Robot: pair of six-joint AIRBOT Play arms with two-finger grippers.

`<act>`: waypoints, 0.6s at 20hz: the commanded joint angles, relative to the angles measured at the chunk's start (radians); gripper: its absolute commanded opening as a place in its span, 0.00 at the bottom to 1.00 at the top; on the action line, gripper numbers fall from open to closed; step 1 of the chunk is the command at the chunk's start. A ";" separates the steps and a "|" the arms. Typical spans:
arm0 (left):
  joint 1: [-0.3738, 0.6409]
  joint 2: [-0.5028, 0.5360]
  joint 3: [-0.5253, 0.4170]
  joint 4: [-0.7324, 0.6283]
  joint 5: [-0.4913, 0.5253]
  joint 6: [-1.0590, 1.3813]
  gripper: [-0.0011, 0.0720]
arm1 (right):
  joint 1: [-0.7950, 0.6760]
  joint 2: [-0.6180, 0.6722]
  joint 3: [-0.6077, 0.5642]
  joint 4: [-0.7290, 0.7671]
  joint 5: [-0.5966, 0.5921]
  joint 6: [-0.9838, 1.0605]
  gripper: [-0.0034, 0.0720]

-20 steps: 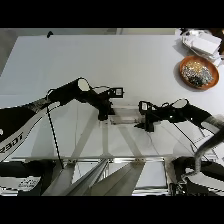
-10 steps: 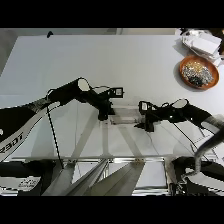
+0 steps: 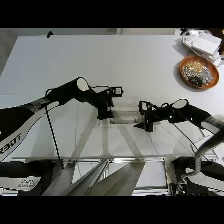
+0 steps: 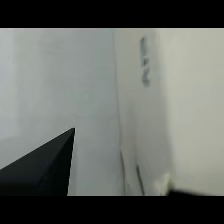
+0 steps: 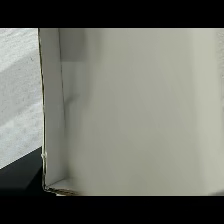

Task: Fold the box and place the chain.

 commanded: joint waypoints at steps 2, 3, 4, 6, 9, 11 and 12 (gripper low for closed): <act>0.054 0.073 0.001 0.119 -0.049 -0.092 0.75 | 0.000 0.001 0.001 -0.002 0.003 -0.001 0.47; 0.071 0.100 0.001 0.166 -0.066 -0.123 0.75 | 0.000 0.001 0.001 -0.002 0.003 -0.001 0.47; 0.089 0.132 0.001 0.220 -0.079 -0.187 0.69 | 0.000 0.001 0.001 -0.002 0.003 -0.001 0.47; 0.118 0.194 0.001 0.295 -0.124 -0.314 0.43 | 0.000 0.001 0.001 -0.001 0.003 -0.001 0.47; 0.128 0.259 0.001 0.262 -0.281 -0.339 0.02 | 0.000 0.001 0.001 -0.001 0.003 -0.001 0.47; 0.101 0.263 0.000 0.237 -0.333 -0.340 0.02 | 0.000 0.001 0.001 -0.002 0.003 -0.001 0.47; 0.078 0.260 0.000 0.212 -0.335 -0.340 0.02 | 0.000 0.001 0.001 -0.001 0.003 -0.001 0.47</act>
